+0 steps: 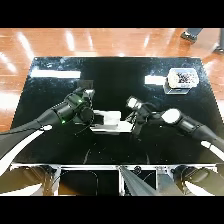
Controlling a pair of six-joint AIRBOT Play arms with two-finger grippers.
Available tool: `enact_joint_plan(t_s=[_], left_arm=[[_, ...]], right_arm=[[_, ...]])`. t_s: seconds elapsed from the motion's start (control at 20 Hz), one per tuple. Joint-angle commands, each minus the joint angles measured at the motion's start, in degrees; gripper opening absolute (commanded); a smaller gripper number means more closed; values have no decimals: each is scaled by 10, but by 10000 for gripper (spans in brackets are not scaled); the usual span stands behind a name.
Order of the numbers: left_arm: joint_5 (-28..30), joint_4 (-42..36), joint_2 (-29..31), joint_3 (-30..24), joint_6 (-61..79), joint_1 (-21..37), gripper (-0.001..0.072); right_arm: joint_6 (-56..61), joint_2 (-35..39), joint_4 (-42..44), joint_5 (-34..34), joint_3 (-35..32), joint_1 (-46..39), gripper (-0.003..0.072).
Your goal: Fold the box and place the chain.
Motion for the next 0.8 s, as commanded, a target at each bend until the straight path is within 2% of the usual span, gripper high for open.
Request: enact_joint_plan(t_s=[0.0, 0.1, 0.15, 0.25, 0.35, 0.5, 0.6, 0.75], left_arm=[[1, 0, 0, 0, 0, 0, 22], [1, 1, 0, 0, 0, 0, 22], [1, 1, 0, 0, 0, 0, 22], [1, 2, 0, 0, 0, 0, 22], [1, 2, 0, 0, 0, 0, 21], [1, 2, 0, 0, 0, 0, 22], [1, 2, 0, 0, 0, 0, 22], [1, 2, 0, 0, 0, 0, 22]], right_arm=[[267, 25, -51, 198, 3, -106, 68], [276, 25, -45, 348, 19, -160, 62], [294, 25, -38, 395, 26, -179, 37], [415, 25, -40, 430, 35, -224, 38], [484, 25, -88, 405, 35, -274, 37], [617, 23, -157, 276, 5, -309, 37], [628, 2, -114, 243, -21, -294, 37], [620, -48, -57, 209, -29, -220, 37]])
